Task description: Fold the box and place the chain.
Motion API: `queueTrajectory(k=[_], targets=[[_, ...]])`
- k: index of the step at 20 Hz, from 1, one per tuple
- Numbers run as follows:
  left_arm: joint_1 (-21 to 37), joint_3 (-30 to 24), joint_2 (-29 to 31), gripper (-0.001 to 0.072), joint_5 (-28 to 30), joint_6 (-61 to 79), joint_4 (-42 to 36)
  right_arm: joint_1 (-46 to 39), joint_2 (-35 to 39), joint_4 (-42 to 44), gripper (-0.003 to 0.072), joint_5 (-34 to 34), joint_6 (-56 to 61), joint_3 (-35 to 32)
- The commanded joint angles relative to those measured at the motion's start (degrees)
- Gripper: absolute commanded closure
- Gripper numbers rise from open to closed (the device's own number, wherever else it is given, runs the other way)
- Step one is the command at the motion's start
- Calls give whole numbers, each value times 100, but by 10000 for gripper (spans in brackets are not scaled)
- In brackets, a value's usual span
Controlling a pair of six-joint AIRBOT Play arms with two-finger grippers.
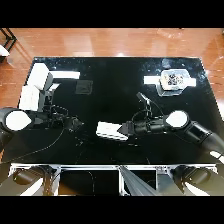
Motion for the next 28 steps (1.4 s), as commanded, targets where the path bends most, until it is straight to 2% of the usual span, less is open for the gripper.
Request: queueTrajectory(k=[1,14,21,25,28], targets=[[-2,-2,-2,79,79,17,0,157,-179,566,667,-761,39,-205],[-2,-4,-68,79,76,15,-48,157,-758,2,667,-546,188,-205],[0,-2,-72,79,39,17,-48,103,-756,-15,667,-339,164,-184],[9,44,-101,79,-166,120,-39,-203,-402,282,667,131,-188,125],[0,295,-402,79,-396,553,-125,-1073,223,798,667,345,-599,201]])
